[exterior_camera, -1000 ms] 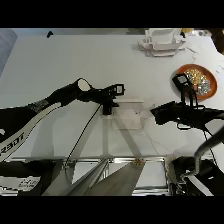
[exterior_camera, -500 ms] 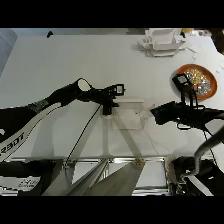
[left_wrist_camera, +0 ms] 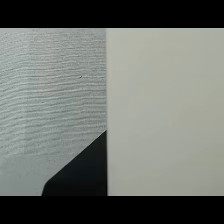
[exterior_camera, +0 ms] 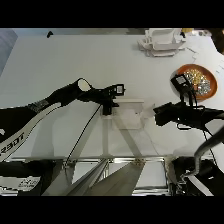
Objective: Fold the box and place the chain.
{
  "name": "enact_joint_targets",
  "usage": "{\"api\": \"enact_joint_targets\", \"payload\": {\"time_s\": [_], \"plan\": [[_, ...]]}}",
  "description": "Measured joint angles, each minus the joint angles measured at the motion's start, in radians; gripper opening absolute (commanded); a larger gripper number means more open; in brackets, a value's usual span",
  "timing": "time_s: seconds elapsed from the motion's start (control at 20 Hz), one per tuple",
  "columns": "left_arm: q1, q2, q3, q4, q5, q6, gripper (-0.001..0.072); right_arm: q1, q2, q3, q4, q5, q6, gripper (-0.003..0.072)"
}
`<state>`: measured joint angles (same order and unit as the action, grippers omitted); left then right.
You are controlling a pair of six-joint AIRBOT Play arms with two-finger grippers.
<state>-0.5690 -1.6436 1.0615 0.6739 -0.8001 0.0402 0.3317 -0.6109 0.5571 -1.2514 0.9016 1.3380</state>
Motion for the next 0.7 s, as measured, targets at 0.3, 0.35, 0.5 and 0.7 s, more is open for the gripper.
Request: {"api": "enact_joint_targets", "payload": {"time_s": [0.3, 0.35, 0.5, 0.7], "plan": [[0.0, 0.0, 0.0, 0.0, 0.0, 0.0, 0.0011, 0.001, 0.0, 0.0, 0.106, 0.172, -0.32, 0.0017], [0.0, 0.0, 0.0, 0.0, 0.0, 0.0, 0.0011, 0.006, 0.0, 0.0, 0.132, 0.202, -0.388, 0.0017], [0.0, 0.0, 0.0, 0.0, 0.0, 0.0, 0.0011, 0.048, -0.009, -0.01, 0.188, 0.223, -0.575, 0.0017], [0.0, 0.0, 0.0, 0.0, 0.0, 0.0, 0.0011, 0.098, -0.058, -0.058, 0.198, 0.19, -0.8, 0.0312]]}}
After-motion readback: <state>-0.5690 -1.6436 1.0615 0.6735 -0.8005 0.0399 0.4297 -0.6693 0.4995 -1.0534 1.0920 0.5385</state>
